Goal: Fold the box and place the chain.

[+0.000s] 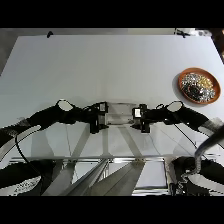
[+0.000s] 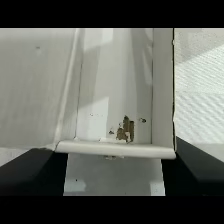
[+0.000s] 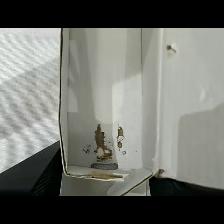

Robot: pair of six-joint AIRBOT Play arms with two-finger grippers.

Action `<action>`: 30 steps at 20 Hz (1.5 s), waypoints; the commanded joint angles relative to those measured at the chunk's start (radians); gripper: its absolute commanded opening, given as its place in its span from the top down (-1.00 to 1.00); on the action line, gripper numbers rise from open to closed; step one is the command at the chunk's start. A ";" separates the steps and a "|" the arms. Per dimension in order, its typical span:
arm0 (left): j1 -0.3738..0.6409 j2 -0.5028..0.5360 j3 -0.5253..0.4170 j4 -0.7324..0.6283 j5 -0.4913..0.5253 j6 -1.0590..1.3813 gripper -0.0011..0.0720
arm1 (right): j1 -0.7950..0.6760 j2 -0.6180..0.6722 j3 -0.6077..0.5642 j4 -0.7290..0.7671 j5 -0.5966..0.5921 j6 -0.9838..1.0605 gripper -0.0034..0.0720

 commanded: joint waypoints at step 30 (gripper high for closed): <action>-0.035 -0.016 -0.003 0.003 -0.003 -0.002 0.22 | 0.000 0.000 0.000 -0.003 0.003 0.000 0.02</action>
